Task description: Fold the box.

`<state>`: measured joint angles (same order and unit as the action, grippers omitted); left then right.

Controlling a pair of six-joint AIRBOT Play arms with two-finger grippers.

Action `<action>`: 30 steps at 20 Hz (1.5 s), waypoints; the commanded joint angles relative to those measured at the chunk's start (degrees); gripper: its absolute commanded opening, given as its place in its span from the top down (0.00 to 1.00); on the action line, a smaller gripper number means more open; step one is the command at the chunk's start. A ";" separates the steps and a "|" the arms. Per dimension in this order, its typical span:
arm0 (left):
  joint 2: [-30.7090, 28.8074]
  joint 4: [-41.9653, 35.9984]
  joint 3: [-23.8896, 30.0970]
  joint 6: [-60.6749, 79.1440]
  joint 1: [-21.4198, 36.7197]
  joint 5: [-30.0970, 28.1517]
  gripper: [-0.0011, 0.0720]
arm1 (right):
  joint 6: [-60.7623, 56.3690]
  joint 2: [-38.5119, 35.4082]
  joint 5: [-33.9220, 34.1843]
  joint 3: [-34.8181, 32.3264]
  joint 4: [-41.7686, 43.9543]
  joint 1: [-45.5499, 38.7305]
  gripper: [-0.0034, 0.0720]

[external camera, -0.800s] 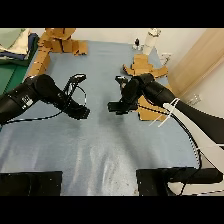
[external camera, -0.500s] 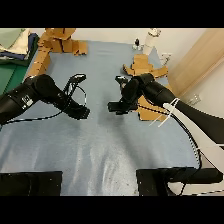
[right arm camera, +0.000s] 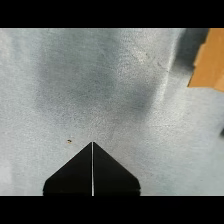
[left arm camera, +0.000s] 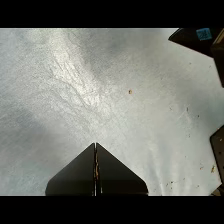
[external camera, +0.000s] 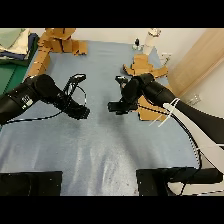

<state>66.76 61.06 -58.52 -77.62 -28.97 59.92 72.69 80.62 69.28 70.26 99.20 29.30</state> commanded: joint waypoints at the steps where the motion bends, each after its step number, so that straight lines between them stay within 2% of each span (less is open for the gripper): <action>1: -0.04 -0.87 0.02 0.02 0.02 -2.40 0.97 | -0.04 0.02 -2.03 0.07 -0.24 -0.02 0.95; 3: -0.04 -1.05 0.02 0.02 0.02 -5.18 0.97 | -0.02 0.02 -5.01 0.07 -0.61 -0.02 0.95; 11: -0.02 -0.83 0.02 0.04 0.02 -8.20 0.97 | -2.86 0.15 -11.28 0.09 -1.27 -0.04 0.95; 13: -0.02 -0.83 0.02 0.04 0.02 -8.37 0.97 | -2.89 0.13 -11.74 0.28 -6.73 -0.33 0.95; 16: -0.04 -0.83 0.02 0.04 0.02 -8.39 0.97 | -7.30 0.13 -3.48 2.89 -23.41 -8.39 0.95; 17: -0.04 -0.83 0.02 0.02 0.02 -8.37 0.97 | -7.15 0.13 -0.17 4.02 -25.22 -13.49 0.83; 18: -0.04 -0.85 0.02 0.04 0.02 -8.37 0.97 | -7.04 0.13 1.64 4.68 -25.22 -18.99 0.57; 19: -0.04 -0.85 0.02 0.04 0.02 -8.37 0.97 | -5.95 0.13 2.36 4.87 -23.80 -24.76 0.48; 21: -0.04 -0.83 0.02 0.04 0.02 -8.37 0.97 | -1.14 0.15 1.73 4.79 -16.52 -36.50 0.47; 23: -0.04 -0.85 0.02 0.04 0.02 -8.35 0.97 | 6.08 0.15 0.50 4.79 -9.68 -45.33 0.34; 27: -0.04 -0.85 0.02 0.04 0.02 -8.37 0.97 | 12.46 0.28 -3.56 4.79 -8.46 -56.63 0.34; 30: -0.04 -0.85 0.02 0.04 0.02 -8.37 0.97 | 20.55 2.12 -4.61 4.79 -4.20 -61.35 0.34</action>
<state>66.76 60.20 -58.52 -77.60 -28.97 51.55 84.97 81.58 66.30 74.98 90.70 -26.24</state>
